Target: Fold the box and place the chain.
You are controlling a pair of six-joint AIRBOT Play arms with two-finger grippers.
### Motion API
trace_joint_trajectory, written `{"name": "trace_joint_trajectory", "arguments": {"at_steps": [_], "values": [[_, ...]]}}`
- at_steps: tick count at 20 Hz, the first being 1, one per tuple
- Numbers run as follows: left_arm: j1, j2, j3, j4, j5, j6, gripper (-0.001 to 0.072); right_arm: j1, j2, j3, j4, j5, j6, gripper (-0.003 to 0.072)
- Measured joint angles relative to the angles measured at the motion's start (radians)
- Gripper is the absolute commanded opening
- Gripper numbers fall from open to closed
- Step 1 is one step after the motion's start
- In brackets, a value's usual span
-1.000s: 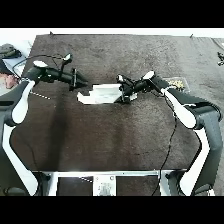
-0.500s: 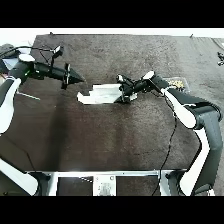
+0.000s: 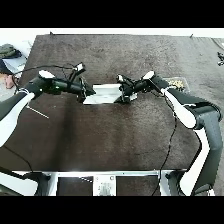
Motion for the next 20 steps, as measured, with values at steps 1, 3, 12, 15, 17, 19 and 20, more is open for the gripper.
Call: {"name": "trace_joint_trajectory", "arguments": {"at_steps": [1,3,12,15,17,19,20], "values": [[-0.018,0.001,-0.009,-0.006,0.037,-0.01,0.0009,0.0,0.0,0.0,0.0,0.0,0.0,0.0371],[-0.048,0.002,-0.017,-0.021,0.109,-0.024,0.0009,0.0,0.0,0.0,0.0,0.0,0.0,0.0371],[-0.083,-0.044,0.1,-0.048,0.358,-0.041,0.001,0.0,0.0,0.0,0.001,-0.001,0.003,0.0371],[-0.085,-0.107,0.158,-0.048,0.368,-0.047,0.001,0.0,0.0,0.0,0.002,-0.002,0.003,0.0371],[-0.079,-0.147,0.192,-0.047,0.354,-0.048,0.001,0.0,0.0,0.0,0.002,-0.001,0.003,0.0371],[-0.067,-0.179,0.217,-0.048,0.317,-0.052,0.001,0.0,0.0,0.0,0.002,-0.001,0.002,0.0371],[-0.061,-0.19,0.225,-0.049,0.305,-0.056,0.001,0.0,0.0,0.0,0.002,-0.001,0.001,0.0371]]}}
